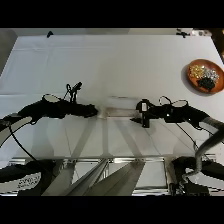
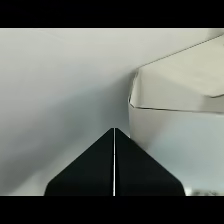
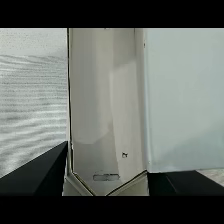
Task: Fold the box and place the chain.
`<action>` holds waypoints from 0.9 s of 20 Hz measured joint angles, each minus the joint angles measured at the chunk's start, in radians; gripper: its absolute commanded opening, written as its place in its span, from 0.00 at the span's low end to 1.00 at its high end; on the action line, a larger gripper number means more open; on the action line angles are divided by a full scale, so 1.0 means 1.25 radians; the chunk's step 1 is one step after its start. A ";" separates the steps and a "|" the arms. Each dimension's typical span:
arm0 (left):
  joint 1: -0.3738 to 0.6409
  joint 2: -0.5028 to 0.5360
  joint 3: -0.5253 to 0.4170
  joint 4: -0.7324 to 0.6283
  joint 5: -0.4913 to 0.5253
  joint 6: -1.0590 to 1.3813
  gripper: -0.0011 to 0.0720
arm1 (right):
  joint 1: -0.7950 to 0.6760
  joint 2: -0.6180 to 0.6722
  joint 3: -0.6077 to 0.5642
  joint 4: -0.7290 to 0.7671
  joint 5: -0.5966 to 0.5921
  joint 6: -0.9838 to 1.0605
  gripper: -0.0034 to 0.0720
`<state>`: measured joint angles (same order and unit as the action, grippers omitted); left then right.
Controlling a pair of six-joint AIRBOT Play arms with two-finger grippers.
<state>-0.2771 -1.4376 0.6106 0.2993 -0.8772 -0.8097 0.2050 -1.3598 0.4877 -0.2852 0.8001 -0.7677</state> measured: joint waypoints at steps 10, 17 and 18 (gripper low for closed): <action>-0.001 0.001 0.000 -0.157 -0.114 0.125 0.15 | 0.000 0.000 0.000 0.000 0.001 0.001 0.58; -0.002 0.001 0.000 -0.195 -0.147 0.168 0.13 | 0.000 0.000 0.000 0.000 0.000 0.000 0.58; -0.002 0.001 0.000 -0.194 -0.148 0.173 0.13 | 0.000 0.000 0.000 0.000 0.000 0.000 0.58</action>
